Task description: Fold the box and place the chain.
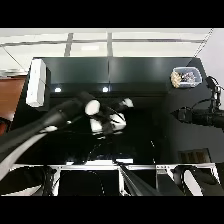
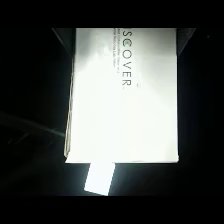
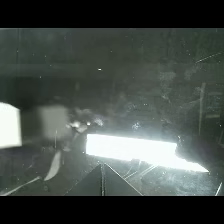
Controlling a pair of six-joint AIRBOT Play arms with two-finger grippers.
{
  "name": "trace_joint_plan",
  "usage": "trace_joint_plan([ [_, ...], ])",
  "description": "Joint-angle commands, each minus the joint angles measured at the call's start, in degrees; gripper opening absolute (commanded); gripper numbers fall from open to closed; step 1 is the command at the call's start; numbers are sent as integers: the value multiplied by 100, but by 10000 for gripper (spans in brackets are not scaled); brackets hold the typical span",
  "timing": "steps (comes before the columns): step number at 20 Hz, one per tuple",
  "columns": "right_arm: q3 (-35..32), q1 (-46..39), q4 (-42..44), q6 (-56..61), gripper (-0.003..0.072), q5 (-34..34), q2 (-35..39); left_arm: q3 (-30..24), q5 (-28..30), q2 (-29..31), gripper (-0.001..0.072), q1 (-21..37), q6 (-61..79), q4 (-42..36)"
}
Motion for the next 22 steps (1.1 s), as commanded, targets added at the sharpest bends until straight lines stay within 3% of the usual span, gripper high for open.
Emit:
trace_joint_plan([
  [1,0,-4,-20,0,14,-4,4,-435,-1355,673,288,1176,-2074,1196],
  [7,0,-4,-46,-2,15,-46,4,-1718,-1545,1794,289,4406,-2658,1250],
  [12,0,-4,-127,2,14,-201,4,-1805,-1071,1980,288,6638,-2317,542],
  [15,0,-4,-129,2,14,-256,4,-1810,-474,1980,289,7123,-1381,-286],
  [19,0,-4,-127,4,14,-328,4,-1808,588,1945,289,6865,-914,-365],
  [22,0,-4,-127,7,15,-345,4,-1805,1029,1694,288,6780,-852,-295],
])
